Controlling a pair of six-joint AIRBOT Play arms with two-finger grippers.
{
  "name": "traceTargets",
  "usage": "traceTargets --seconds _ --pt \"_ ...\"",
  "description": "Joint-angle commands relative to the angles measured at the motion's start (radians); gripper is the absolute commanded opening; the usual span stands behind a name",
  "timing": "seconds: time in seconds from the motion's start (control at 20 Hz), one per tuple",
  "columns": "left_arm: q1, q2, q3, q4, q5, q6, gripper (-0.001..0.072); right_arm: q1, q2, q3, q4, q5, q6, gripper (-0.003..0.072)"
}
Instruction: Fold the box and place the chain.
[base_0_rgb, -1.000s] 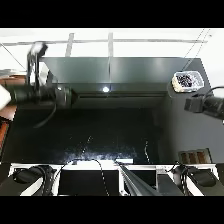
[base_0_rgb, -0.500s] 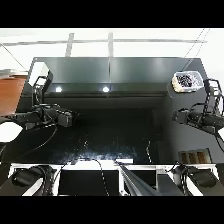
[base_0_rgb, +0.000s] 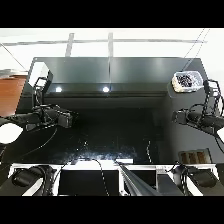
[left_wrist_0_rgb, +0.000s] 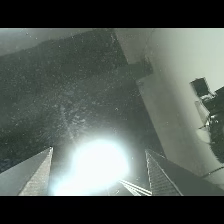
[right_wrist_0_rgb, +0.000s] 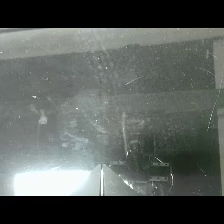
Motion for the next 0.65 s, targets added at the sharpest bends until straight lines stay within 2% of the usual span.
traceTargets --seconds 0.0,0.6 --pt "-0.002 0.001 0.0 -0.001 0.0 0.0 0.0693 0.001 0.001 0.0 0.0 0.0 0.0 0.0022" --pt "-0.002 0.001 0.0 -0.008 -0.024 0.0 0.0693 0.001 0.001 0.0 0.0 0.0 0.0 0.0022"
